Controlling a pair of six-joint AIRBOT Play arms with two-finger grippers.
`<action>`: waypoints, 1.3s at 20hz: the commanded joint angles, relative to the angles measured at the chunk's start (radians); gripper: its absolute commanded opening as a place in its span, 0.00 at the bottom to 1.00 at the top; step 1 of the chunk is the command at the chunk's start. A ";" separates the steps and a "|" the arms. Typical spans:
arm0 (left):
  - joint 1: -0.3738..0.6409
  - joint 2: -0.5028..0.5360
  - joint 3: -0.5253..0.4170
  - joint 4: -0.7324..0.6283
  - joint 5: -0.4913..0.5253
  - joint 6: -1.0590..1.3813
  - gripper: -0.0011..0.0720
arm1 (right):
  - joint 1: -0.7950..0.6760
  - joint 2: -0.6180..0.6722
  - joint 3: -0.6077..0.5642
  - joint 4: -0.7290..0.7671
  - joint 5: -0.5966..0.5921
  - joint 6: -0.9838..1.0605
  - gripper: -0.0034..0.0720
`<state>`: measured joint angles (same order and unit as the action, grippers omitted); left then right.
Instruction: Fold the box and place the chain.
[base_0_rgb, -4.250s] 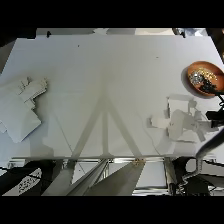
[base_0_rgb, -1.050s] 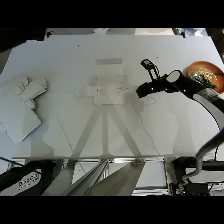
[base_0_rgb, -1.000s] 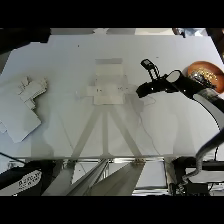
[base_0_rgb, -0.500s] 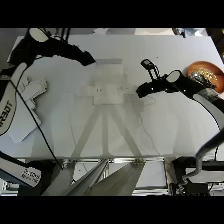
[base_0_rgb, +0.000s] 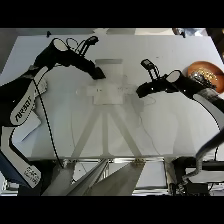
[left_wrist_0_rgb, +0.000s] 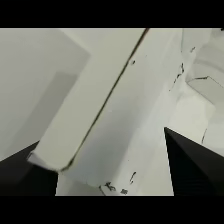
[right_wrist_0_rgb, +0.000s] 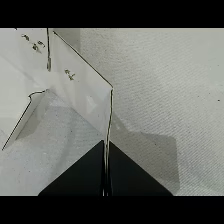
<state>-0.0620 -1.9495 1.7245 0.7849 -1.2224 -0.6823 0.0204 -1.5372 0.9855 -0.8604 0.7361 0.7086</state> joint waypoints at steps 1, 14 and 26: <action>-0.006 -0.020 0.002 -0.002 -0.021 0.014 0.97 | 0.001 0.000 0.000 0.000 0.000 0.000 0.07; -0.006 -0.023 0.002 -0.002 -0.154 0.189 0.03 | 0.001 0.000 0.000 0.000 0.000 0.000 0.07; -0.006 -0.023 0.002 -0.003 -0.128 0.189 0.03 | 0.001 0.000 0.000 0.001 -0.010 0.000 0.07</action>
